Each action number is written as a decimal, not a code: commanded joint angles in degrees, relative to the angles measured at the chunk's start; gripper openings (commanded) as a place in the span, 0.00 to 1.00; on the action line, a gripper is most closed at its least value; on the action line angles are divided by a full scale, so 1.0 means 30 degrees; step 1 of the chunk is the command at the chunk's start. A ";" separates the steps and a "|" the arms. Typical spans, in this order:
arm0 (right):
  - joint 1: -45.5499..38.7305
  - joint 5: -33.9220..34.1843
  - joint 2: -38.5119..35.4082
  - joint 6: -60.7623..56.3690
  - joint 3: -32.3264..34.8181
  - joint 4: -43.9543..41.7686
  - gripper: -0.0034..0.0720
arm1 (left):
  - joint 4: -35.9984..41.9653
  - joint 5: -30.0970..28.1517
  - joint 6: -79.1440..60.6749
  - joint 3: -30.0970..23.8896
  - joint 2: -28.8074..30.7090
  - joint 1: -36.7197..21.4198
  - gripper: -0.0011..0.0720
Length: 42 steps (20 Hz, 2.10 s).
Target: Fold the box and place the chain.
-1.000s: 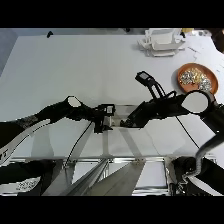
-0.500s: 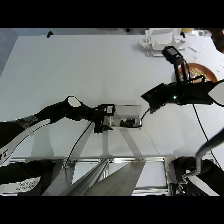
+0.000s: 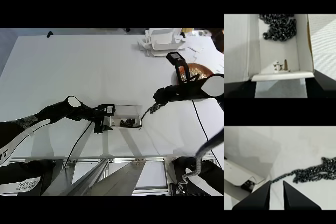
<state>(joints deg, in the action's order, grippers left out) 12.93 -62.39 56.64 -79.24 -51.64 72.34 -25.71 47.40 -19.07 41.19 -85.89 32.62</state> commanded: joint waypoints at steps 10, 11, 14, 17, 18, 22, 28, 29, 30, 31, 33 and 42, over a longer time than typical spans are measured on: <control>-0.0044 0.1370 0.4277 -0.1792 0.1749 -0.0546 0.46 | -0.0007 -0.0007 -0.0007 0.0007 0.0000 -0.0007 0.36; -0.0044 0.1683 0.4277 -0.2200 0.1800 -0.0692 0.42 | -0.0007 -0.0007 -0.0007 0.0007 0.0000 -0.0007 0.36; -0.0044 0.1960 0.4284 -0.2973 0.1887 -0.0831 0.40 | -0.0007 -0.0007 -0.0007 0.0007 0.0000 -0.0007 0.36; 0.0401 0.2812 0.4299 -0.3351 0.2397 -0.0678 0.37 | -0.0007 -0.0007 -0.0007 0.0007 0.0000 -0.0007 0.36; 0.0699 0.3264 0.4328 -0.3869 0.2594 -0.0597 0.36 | -0.0007 -0.0007 -0.0007 0.0007 0.0000 -0.0007 0.36; 0.2106 0.4524 0.5406 -0.6215 0.2834 0.0911 0.36 | -0.0007 -0.0007 -0.0007 0.0007 0.0000 -0.0007 0.36; 0.2317 0.4160 0.6200 -0.8590 0.2834 0.2623 0.36 | -0.0007 -0.0007 -0.0007 0.0007 0.0000 -0.0007 0.36; 0.2317 0.4153 0.6200 -0.8582 0.2834 0.2616 0.36 | -0.0007 0.0000 -0.0007 0.0007 0.0000 -0.0007 0.36; 0.2317 0.4153 0.6200 -0.8553 0.2834 0.2623 0.36 | -0.0007 -0.0007 -0.0007 0.0007 0.0000 -0.0007 0.36; 0.2317 0.4160 0.6178 -0.8153 0.2834 0.2623 0.36 | -0.0007 -0.0007 -0.0007 0.0007 0.0000 -0.0007 0.36; 0.2317 0.4153 0.5952 -0.7344 0.2834 0.2841 0.36 | -0.0007 -0.0007 -0.0007 0.0007 0.0000 -0.0007 0.36; 0.2317 0.4663 0.6069 -0.8051 0.2849 0.3723 0.35 | -0.0007 -0.0007 -0.0007 0.0007 0.0000 -0.0007 0.36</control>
<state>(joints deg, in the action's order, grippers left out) 19.84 -49.01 74.46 -102.45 -43.11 82.61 -25.74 47.40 -19.07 41.19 -85.89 32.62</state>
